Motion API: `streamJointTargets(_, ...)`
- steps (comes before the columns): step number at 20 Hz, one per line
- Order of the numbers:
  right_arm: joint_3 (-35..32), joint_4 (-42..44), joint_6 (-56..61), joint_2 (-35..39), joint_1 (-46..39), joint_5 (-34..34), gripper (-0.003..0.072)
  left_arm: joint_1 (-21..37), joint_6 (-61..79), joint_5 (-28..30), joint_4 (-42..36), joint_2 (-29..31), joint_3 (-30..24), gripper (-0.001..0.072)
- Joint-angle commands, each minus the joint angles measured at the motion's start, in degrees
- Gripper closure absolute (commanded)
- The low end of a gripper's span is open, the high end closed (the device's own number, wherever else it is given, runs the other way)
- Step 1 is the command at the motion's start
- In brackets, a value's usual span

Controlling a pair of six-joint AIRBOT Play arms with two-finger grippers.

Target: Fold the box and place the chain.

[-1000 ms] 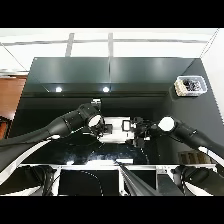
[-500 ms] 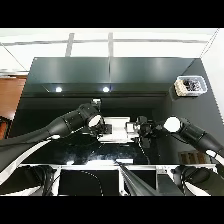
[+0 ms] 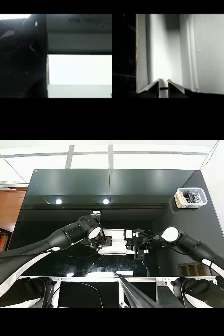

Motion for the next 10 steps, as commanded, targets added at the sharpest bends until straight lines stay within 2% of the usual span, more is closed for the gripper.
streamJointTargets(1,0.0,4.3,0.1,-2.2,0.0,0.0,0.0557,0.0,0.0,0.1,-0.3,0.0,0.0,0.0682)
streamJointTargets(10,0.0,4.3,0.1,-2.4,0.0,-0.4,0.0558,0.0,0.0,0.2,-0.3,0.0,0.0,0.0682)
